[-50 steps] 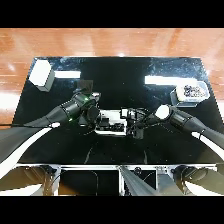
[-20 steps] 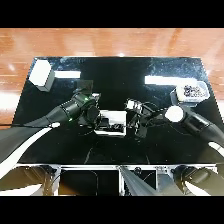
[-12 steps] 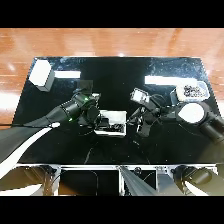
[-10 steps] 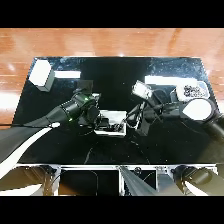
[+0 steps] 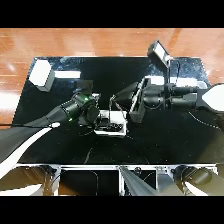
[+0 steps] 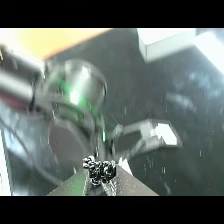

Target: Fold the box and place the chain.

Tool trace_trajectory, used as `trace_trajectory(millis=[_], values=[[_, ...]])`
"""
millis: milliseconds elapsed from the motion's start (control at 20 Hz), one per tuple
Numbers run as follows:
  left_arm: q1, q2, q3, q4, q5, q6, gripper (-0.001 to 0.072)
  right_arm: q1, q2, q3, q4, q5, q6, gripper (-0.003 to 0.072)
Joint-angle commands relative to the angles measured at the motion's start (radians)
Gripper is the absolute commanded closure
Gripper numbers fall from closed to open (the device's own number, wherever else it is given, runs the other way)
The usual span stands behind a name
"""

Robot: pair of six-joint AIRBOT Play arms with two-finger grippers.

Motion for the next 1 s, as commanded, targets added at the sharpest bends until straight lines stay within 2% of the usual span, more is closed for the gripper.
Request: trace_trajectory(millis=[0, 150, 550, 950], values=[[0.000, 0.000, 0.001, -0.002, -0.001, 0.000, 0.0690, 0.034, 0.000, 0.011, 0.055, -0.121, -0.001, 0.0647], [0.000, 0.000, 0.001, -0.002, -0.001, 0.000, 0.0690, 0.068, 0.000, 0.019, 0.056, -0.209, -0.001, 0.0648], [0.000, 0.000, 0.001, -0.002, -0.003, 0.000, 0.0690, 0.103, -0.001, 0.094, 0.100, -0.345, -0.001, 0.0647], [0.000, 0.000, 0.001, -0.002, -0.004, 0.000, 0.0690, 0.109, -0.007, 0.094, 0.108, -0.360, -0.001, 0.0648]])
